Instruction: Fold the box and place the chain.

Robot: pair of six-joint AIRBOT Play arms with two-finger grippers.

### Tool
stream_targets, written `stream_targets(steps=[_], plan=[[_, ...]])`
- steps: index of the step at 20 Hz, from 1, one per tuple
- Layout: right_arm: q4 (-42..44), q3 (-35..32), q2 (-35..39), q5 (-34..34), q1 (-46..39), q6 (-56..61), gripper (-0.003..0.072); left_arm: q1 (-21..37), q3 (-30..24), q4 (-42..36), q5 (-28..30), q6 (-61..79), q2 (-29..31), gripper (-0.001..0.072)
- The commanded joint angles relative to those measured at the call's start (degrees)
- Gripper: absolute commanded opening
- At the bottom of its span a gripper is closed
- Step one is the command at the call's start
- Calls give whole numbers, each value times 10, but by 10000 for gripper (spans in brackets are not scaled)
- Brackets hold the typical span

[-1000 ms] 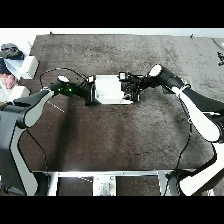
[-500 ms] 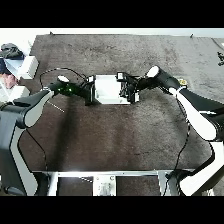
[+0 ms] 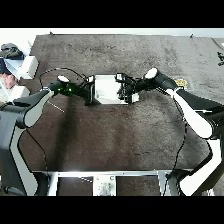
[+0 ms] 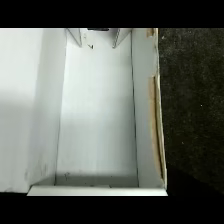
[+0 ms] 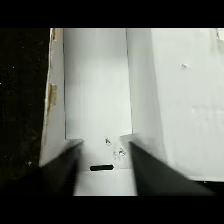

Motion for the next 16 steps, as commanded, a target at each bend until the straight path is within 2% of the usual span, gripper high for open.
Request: stream_targets(steps=[1,2,3,5,6,7,8,10,11,13,16], plan=[[3,0,-4,1,0,-22,513,0,0,0,0,0,0,124],[3,0,-4,1,0,-31,515,0,0,0,0,0,0,124],[3,0,-4,1,0,-32,608,0,0,0,0,0,0,124],[3,0,-4,1,0,-31,600,0,0,0,0,0,0,124],[3,0,-4,1,0,-31,568,0,0,0,0,0,0,124],[3,0,-4,2,0,-31,476,0,0,0,0,0,0,123],[3,0,-4,2,0,-26,430,0,0,0,0,0,0,124],[-13,0,-1,5,-2,5,118,0,0,0,0,0,0,124],[-46,0,6,6,-3,35,-12,0,0,0,0,0,0,124],[-103,0,26,7,-9,128,-14,0,0,0,0,0,0,123],[-109,0,67,7,-28,215,-13,0,0,0,0,0,0,123]])
